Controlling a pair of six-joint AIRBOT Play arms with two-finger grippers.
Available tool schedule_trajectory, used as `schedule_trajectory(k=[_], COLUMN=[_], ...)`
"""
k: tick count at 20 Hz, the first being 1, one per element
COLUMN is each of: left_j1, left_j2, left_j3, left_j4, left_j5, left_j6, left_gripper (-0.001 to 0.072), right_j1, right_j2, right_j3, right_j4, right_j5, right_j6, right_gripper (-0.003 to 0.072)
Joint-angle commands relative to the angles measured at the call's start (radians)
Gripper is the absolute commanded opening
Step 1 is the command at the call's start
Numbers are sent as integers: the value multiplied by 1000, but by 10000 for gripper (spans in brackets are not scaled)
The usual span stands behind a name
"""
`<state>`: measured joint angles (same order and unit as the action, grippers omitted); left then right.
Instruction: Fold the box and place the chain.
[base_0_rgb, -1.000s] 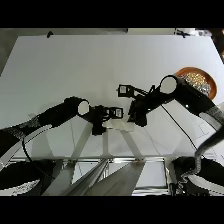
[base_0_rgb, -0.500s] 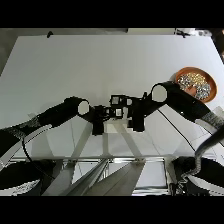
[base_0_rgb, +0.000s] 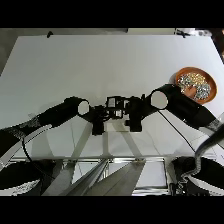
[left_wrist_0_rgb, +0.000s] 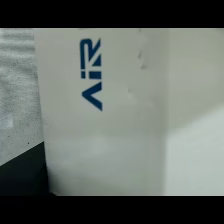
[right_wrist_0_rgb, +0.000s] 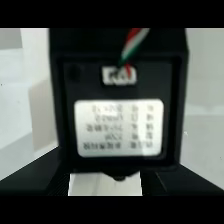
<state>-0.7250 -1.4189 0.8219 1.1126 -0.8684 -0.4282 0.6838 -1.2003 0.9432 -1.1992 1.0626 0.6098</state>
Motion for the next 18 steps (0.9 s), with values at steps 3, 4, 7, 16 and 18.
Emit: schedule_trajectory(k=[3, 4, 7, 16, 18], left_j1=[0, 0, 0, 0, 0], left_j2=[0, 0, 0, 0, 0], left_j3=[0, 0, 0, 0, 0], left_j4=[0, -1, -1, -1, 0], left_j5=[0, 0, 0, 0, 0], left_j6=[-3, -3, -3, -3, -3], left_gripper=[210, 210, 210, 210, 210], right_j1=[78, 89, 94, 94, 94], right_j2=[13, 12, 11, 12, 12], right_j3=[-2, -2, -10, -74, -74], right_j4=[-9, -9, -26, -129, -152], right_j5=[-34, -41, -53, -121, -117], right_j6=[118, 127, 175, 267, 285], right_gripper=[427, 427, 427, 391, 324])
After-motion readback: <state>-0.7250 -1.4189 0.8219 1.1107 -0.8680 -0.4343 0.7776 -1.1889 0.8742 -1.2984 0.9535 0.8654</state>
